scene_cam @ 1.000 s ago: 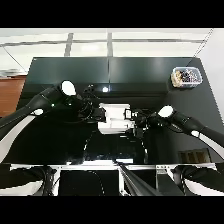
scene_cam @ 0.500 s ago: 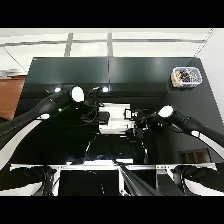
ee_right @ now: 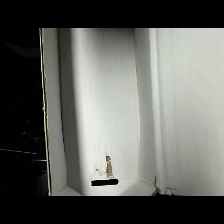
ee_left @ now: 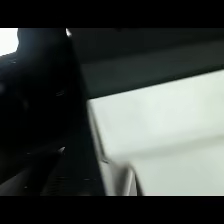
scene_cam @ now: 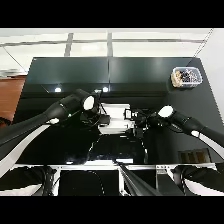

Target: Fold the box and place the chain.

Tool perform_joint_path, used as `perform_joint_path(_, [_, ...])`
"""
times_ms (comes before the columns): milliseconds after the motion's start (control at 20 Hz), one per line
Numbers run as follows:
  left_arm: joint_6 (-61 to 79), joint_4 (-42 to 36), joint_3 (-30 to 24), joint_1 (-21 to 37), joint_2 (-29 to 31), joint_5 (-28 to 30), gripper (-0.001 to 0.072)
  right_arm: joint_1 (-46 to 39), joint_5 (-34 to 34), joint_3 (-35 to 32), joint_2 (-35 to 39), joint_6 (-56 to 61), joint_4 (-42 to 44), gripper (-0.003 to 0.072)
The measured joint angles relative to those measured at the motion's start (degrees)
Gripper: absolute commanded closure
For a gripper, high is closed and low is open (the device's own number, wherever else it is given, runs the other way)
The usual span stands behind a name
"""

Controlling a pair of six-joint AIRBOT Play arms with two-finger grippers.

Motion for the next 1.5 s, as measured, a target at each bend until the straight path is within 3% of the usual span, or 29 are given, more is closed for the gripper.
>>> perform_joint_path(600, [-10.0,3.7,3.3,-2.8,-3.4,-3.3,0.0226,0.0,0.1,0.0,0.0,0.0,0.0,0.0262])
perform_joint_path(650, [-10.1,3.7,3.3,-2.9,-3.4,-3.2,0.0304,0.0,0.1,0.0,0.0,0.0,0.0,0.0262])
perform_joint_path(700, [-10.4,3.7,3.3,-2.9,-3.4,-3.2,0.0476,0.0,0.1,0.0,0.0,0.0,0.0,0.0262])
perform_joint_path(750, [-10.4,3.7,3.3,-2.9,-3.4,-3.1,0.0564,0.0,0.1,0.0,0.0,0.0,0.0,0.0262])
perform_joint_path(850, [-10.4,3.6,3.3,-2.9,-3.4,-2.9,0.0598,0.0,0.2,0.0,0.0,0.0,0.0,0.0262])
perform_joint_path(900, [-10.6,3.6,3.3,-2.9,-3.4,-2.9,0.068,0.0,0.2,0.0,0.0,0.0,0.0,0.0262])
perform_joint_path(1150, [-10.8,3.7,3.3,-2.9,-3.4,-2.8,0.0672,0.0,0.3,0.0,0.0,0.1,0.1,0.0262])
perform_joint_path(1200, [-10.8,3.7,3.3,-2.9,-3.4,-2.8,0.0597,0.0,0.3,0.0,0.0,0.1,0.1,0.0262])
perform_joint_path(1250, [-10.4,3.7,3.3,-2.9,-3.4,-2.9,0.045,0.0,0.3,0.0,0.0,-0.1,-0.1,0.0262])
perform_joint_path(1300, [-10.4,3.8,3.3,-2.9,-3.4,-3.3,0.0259,0.0,0.3,0.0,0.0,-0.3,-0.2,0.0262])
perform_joint_path(1350, [-10.6,3.8,3.3,-2.9,-3.4,-3.2,0.0211,0.0,0.2,0.0,0.0,-0.3,-0.2,0.0262])
perform_joint_path(1450, [-11.1,3.8,3.3,-2.9,-3.3,-2.3,0.0233,0.0,0.2,0.0,0.0,-0.2,-0.1,0.0262])
perform_joint_path(1500, [-11.3,3.8,3.3,-2.9,-3.2,-2.1,0.0321,0.0,0.2,0.0,0.0,-0.2,-0.1,0.0262])
